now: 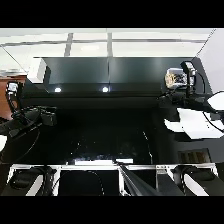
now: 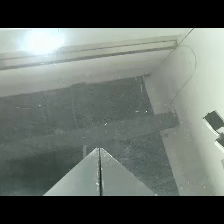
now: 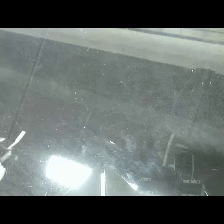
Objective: Fold the box and place the chain.
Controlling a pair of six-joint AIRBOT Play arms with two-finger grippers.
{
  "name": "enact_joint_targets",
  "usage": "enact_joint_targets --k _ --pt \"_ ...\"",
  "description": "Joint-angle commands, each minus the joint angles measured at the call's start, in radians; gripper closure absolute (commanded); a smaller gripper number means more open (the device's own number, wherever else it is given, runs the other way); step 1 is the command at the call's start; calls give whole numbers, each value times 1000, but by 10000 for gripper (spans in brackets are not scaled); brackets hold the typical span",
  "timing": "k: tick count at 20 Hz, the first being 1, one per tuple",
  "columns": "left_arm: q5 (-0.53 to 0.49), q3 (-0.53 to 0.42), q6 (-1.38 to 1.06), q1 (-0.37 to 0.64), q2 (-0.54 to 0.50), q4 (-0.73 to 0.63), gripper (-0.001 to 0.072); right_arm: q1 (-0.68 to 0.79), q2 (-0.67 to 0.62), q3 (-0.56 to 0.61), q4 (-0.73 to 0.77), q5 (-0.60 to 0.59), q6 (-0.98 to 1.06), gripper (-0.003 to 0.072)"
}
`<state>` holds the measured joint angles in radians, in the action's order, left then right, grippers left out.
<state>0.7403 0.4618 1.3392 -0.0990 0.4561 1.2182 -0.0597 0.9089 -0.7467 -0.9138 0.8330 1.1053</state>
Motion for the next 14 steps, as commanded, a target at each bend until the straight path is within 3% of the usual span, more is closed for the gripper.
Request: enact_joint_targets --k 1,8,12,13,14 --pt "0 0 0 0 -1 0 683 0 0 0 0 0 0 670" --pt "0 0 0 0 -1 0 683 0 0 0 2 0 0 670" --pt "0 0 0 0 -1 0 683 -1 2 0 124 -156 -3 668" --pt "0 0 0 -1 -1 0 683 1 6 0 123 -219 -2 610" --pt "0 0 0 0 -1 0 683 6 13 0 107 -276 -1 195"
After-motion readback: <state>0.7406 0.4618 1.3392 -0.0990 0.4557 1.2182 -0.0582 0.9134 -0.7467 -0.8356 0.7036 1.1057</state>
